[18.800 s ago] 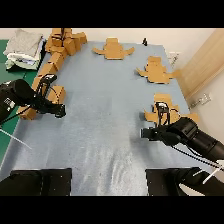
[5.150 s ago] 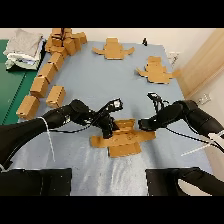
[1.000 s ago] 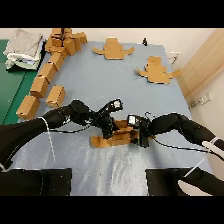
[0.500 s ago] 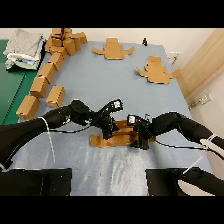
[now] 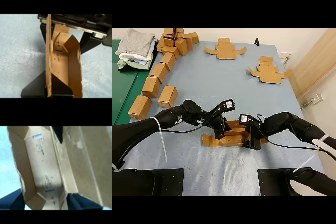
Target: Fold the box.
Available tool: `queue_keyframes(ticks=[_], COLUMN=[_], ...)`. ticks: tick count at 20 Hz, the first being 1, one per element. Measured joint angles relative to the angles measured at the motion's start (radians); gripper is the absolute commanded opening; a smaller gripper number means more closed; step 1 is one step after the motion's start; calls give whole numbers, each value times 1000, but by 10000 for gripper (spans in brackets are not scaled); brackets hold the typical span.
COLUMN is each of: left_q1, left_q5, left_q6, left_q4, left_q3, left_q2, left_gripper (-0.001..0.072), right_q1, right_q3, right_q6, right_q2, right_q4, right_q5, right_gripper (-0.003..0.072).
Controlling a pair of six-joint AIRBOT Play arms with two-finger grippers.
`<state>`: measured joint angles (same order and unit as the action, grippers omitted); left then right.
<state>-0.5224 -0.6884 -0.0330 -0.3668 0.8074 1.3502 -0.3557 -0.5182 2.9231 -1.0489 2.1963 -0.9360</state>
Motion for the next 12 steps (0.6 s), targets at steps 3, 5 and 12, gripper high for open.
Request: queue_keyframes(ticks=[3,5,12], left_q1=[0,0,0], left_q5=[0,0,-1], left_q6=[0,0,0], left_q4=[0,0,0], left_q3=[0,0,0], left_q2=[0,0,0], left_gripper=[13,13,13], right_q1=[0,0,-1], right_q3=[0,0,1], right_q6=[-6,-8,51], right_q2=[16,20,16], right_q4=[-11,-14,-26], right_q5=[-6,-4,39], right_gripper=[720,720,720])
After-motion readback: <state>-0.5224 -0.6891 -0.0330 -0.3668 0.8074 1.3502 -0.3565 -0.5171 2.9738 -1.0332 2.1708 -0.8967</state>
